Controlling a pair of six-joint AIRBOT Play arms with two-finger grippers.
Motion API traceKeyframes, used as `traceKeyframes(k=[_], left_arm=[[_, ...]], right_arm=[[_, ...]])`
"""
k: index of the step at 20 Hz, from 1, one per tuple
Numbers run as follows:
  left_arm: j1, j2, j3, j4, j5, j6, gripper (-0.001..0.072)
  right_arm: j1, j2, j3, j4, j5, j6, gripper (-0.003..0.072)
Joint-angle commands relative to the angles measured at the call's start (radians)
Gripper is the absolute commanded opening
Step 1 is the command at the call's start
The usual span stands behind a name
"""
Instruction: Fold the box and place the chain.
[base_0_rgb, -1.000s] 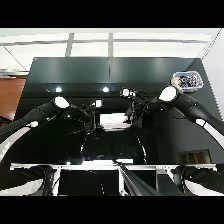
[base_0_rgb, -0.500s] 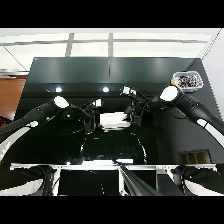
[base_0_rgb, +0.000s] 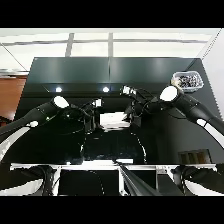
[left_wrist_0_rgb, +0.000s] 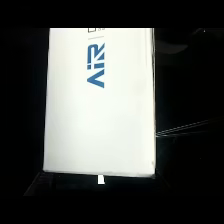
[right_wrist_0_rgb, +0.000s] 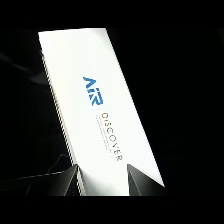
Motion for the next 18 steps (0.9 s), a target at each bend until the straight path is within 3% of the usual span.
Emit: traceKeyframes(k=[1,13,18], left_arm=[[-0.001,-0.001,0.0,0.0,-0.003,0.001,0.0388],[-0.001,-0.001,0.0,0.0,-0.003,0.001,0.0388],[-0.001,-0.001,0.0,0.0,-0.003,0.001,0.0388]], right_arm=[[0.0,-0.014,-0.001,-0.001,-0.002,0.006,0.0363],[0.002,-0.029,0.0,0.004,-0.013,0.03,0.0363],[-0.015,0.057,0.0,0.004,0.0,0.083,0.0364]])
